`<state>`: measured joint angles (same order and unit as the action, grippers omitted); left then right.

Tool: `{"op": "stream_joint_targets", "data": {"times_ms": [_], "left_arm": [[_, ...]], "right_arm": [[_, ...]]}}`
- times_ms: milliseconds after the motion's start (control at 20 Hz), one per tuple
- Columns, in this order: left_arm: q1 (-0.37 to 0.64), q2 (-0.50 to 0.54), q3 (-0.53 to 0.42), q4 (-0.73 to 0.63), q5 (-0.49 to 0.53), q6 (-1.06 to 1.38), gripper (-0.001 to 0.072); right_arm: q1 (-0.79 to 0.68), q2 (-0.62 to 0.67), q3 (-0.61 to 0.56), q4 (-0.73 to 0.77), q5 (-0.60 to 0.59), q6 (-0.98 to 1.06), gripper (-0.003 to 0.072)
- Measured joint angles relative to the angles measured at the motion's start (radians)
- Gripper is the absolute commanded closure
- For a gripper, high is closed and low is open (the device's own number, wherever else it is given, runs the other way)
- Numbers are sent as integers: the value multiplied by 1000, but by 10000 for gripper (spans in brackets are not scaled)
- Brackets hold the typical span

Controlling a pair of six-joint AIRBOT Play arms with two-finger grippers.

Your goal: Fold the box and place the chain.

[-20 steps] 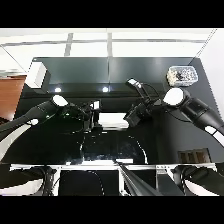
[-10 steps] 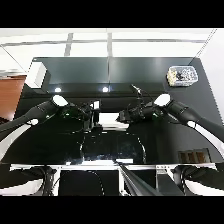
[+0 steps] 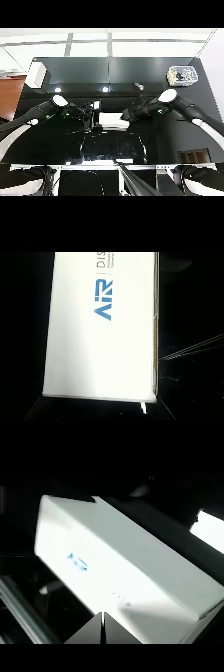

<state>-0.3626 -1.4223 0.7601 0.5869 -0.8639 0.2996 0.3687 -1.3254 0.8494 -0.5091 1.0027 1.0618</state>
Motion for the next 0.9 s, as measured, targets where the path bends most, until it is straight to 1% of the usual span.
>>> {"op": "stream_joint_targets", "data": {"times_ms": [50, 100, 200, 300, 400, 500, 650, 750, 900], "left_arm": [[0, 6, 2, 2, 0, -3, 194], [1, 16, 5, 4, -3, -12, -4], [1, 45, 20, 20, -9, -69, -6], [1, 82, 47, 66, -19, -160, -6], [-3, 107, 92, 110, -60, -252, -5], [-26, 109, 151, 130, -86, -339, -5], [-95, 61, 245, 149, -93, -410, -3], [-143, 4, 303, 158, -97, -434, -3], [-185, -68, 351, 163, -117, -451, -4]], "right_arm": [[-30, 42, 7, 0, 41, -1, 677], [-68, 91, 11, -37, 89, 6, 677], [-150, 202, 19, -111, 150, 42, 677], [-227, 312, 22, -231, 237, 96, 676], [-291, 406, 23, -356, 293, 163, 676], [-335, 472, 25, -432, 320, 220, 676], [-364, 518, 25, -489, 323, 274, 676], [-373, 532, 25, -505, 316, 294, 676], [-380, 542, 25, -520, 310, 309, 676]]}}
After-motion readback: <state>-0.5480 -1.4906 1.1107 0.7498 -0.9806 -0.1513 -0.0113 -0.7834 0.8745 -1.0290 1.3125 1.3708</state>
